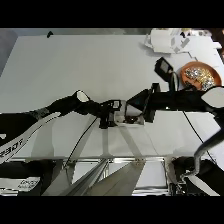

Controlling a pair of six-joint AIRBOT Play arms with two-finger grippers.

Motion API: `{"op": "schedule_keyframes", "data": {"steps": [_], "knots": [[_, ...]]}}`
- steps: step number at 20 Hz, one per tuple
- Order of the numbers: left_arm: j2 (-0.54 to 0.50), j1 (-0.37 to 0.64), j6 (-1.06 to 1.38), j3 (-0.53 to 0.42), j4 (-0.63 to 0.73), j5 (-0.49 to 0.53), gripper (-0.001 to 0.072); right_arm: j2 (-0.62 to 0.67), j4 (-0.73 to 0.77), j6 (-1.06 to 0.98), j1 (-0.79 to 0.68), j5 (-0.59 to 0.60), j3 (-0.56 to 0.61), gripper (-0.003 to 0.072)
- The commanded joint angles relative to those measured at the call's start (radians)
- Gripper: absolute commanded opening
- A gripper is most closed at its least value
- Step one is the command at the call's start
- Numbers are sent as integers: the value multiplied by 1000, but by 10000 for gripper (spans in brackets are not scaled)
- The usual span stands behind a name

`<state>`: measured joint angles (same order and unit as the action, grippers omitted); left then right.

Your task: Fold the box and place the chain.

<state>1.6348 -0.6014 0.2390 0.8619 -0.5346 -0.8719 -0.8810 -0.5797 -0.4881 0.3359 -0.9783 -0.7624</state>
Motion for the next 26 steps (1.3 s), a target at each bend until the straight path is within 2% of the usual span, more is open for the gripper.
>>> {"op": "schedule_keyframes", "data": {"steps": [1, 5, 9, 12, 15, 17, 18, 19, 20, 23, 25, 26], "knots": [[0, -1, 0, 1, 0, 0, 211, -68, -93, -12, 68, -9, 0, 21], [0, -1, 0, 1, 0, 0, 211, -78, -181, -103, 71, 2, 2, 21], [0, -1, 0, 1, 0, 0, 211, -89, -179, -110, 71, -3, 25, 22], [0, -1, 0, 1, 0, 0, 211, -146, -176, -109, 93, 9, 32, 23], [0, -1, 0, 1, 0, 0, 211, -218, -177, -111, 133, 41, 32, 104], [0, -1, 0, 1, 0, 0, 211, -224, -187, -118, 129, 40, 32, 123], [0, -1, 0, 1, 0, 0, 211, -220, -188, -118, 119, 38, 32, 160], [0, -1, 0, 1, 0, 0, 211, -214, -188, -119, 104, 31, 31, 243], [0, -1, 0, 1, 0, 0, 211, -201, -188, -119, 85, 21, 31, 280], [0, -1, 0, 1, 0, 0, 211, -113, -213, -119, -8, -28, 31, 271], [0, -1, 0, 1, 0, 0, 211, -37, -311, -173, -104, -63, 29, 177], [0, -1, 0, 1, 0, 0, 211, -10, -371, -196, -158, -81, 29, 169]]}}
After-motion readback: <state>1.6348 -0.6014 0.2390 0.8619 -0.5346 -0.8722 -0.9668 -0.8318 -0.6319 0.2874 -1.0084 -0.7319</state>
